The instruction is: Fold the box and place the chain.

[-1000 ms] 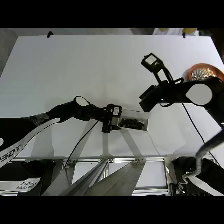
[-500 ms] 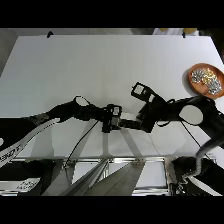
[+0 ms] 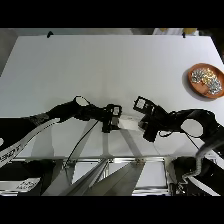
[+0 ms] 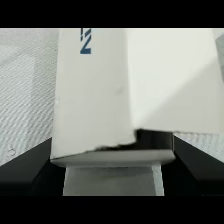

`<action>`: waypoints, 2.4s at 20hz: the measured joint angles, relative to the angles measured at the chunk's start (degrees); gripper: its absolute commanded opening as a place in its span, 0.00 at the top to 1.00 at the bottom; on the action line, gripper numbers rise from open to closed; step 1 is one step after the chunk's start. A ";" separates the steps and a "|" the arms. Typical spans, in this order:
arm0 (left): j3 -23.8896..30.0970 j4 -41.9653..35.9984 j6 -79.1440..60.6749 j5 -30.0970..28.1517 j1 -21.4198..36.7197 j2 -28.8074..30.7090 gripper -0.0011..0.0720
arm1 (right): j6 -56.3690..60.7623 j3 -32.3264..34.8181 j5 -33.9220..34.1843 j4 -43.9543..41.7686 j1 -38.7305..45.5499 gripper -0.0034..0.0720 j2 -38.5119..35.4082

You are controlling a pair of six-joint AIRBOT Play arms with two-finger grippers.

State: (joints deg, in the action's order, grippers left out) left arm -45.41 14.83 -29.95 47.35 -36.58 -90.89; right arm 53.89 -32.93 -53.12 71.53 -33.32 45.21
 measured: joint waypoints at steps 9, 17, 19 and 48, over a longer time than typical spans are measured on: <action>0.00 -0.02 0.09 -0.09 0.02 0.00 0.97 | -3.21 1.01 2.25 0.48 0.00 0.75 -0.15; 0.00 -0.04 0.11 -0.20 0.04 -0.02 0.97 | -3.61 1.42 5.03 1.66 -0.02 0.82 -0.07; 0.00 -0.04 0.11 -0.28 0.04 -0.02 0.97 | -3.61 2.16 6.25 1.51 -0.04 0.82 0.09; -0.02 0.00 -0.07 0.04 0.02 -0.02 0.97 | -5.07 6.16 9.09 -6.86 0.00 0.91 -0.13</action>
State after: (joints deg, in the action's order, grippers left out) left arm -45.43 14.83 -30.02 47.40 -36.56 -90.91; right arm 48.82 -26.76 -44.03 64.66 -33.32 45.08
